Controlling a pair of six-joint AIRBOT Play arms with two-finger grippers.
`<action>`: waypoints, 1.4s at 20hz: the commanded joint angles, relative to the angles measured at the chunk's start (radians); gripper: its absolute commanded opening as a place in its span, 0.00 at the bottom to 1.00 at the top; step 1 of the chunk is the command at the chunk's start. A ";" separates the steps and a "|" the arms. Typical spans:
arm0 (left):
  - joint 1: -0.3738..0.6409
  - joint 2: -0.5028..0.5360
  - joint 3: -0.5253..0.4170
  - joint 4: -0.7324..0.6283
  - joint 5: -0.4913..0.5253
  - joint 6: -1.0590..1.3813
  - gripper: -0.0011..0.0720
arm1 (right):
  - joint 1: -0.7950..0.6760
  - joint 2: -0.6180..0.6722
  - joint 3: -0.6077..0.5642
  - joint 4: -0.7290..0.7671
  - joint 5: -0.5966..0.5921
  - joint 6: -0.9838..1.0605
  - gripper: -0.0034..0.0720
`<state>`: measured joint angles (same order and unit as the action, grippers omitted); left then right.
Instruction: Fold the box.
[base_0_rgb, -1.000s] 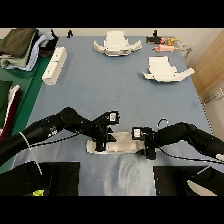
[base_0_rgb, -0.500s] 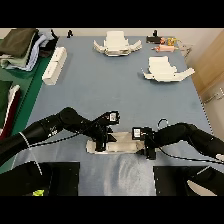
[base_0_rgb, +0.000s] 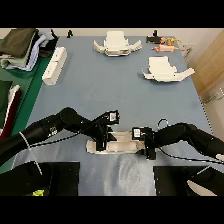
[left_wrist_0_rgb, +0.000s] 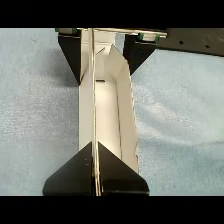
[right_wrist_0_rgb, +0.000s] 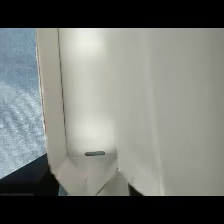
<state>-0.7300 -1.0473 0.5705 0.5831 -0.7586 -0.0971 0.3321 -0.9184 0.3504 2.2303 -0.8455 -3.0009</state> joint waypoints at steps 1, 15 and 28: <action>0.000 -0.001 0.000 -0.002 0.046 0.003 0.03 | 0.000 -0.001 0.000 -0.001 -0.001 0.000 0.72; 0.002 0.002 0.001 -0.002 -0.003 -0.028 0.66 | 0.000 -0.001 0.000 -0.002 -0.001 0.000 0.72; 0.000 0.359 0.001 0.528 -0.353 -1.011 0.03 | 0.000 -0.001 0.000 -0.002 -0.001 0.000 0.72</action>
